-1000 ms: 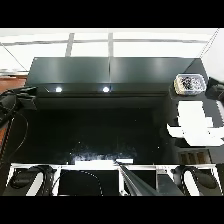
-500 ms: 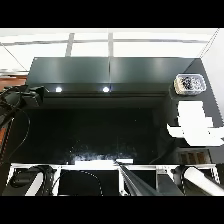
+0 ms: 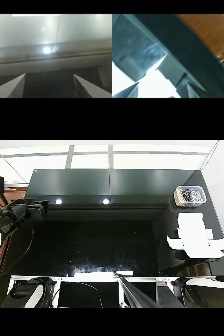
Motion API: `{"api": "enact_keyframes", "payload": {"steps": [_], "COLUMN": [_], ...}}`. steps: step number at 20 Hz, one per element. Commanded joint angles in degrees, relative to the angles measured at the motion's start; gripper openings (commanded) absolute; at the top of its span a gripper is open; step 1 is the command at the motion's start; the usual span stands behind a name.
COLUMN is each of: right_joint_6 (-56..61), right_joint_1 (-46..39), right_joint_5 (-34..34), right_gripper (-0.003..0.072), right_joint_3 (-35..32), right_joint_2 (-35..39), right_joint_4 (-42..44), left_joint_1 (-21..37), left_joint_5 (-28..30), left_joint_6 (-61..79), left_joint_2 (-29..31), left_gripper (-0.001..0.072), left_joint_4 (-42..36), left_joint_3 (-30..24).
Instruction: Fold the box and place the chain.
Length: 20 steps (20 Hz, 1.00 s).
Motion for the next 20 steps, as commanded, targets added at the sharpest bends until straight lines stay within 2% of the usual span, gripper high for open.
{"api": "enact_keyframes", "payload": {"steps": [1, 4, 7, 8, 9, 10, 12, 15, 17, 20], "right_joint_6": [-11.37, -14.29, -14.4, -14.32, -14.29, -14.29, -14.23, -13.86, -13.94, -17.59], "right_joint_1": [0.31, 2.51, 3.32, 3.45, 3.54, 3.58, 3.63, 3.74, 4.24, 7.23], "right_joint_5": [6.93, 5.05, 6.58, 7.23, 7.43, 7.43, 8.76, 10.6, 10.43, 10.88], "right_gripper": [0.0656, 0.0656, 0.0651, 0.0445, 0.0364, 0.0196, 0.0015, 0.0015, 0.0015, 0.0015], "right_joint_3": [1.36, 1.36, 1.36, 1.36, 1.36, 1.36, 1.36, 1.25, -0.04, -5.73], "right_joint_2": [-4.07, -4.35, -4.37, -4.37, -4.37, -4.35, -4.33, -3.61, -1.92, 1.07], "right_joint_4": [2.86, 2.82, -0.09, -1.44, -1.81, -1.84, -1.86, -0.46, 3.69, 16.68], "left_joint_1": [-0.7, -0.68, -0.68, -0.68, -0.68, -0.68, -0.68, -0.63, -0.63, -0.63], "left_joint_5": [-0.07, 0.02, -0.04, -0.07, -0.04, -0.07, -0.07, -0.07, -0.07, -0.35], "left_joint_6": [-0.02, -0.04, -0.04, -0.04, -0.04, -0.04, -0.04, -0.04, -0.04, -0.07], "left_joint_2": [-1.64, -1.77, -1.77, -1.77, -1.77, -1.77, -1.77, -1.77, -1.77, -1.77], "left_gripper": [0.0714, 0.0714, 0.0714, 0.0714, 0.0714, 0.0714, 0.0714, 0.0714, 0.0713, 0.0713], "left_joint_4": [-0.04, -0.07, -0.9, -0.9, -0.87, -0.9, -0.9, -0.87, -0.87, -2.38], "left_joint_3": [-0.02, -0.02, -0.02, -0.02, -0.02, -0.02, -0.02, -0.02, -0.02, -0.02]}}
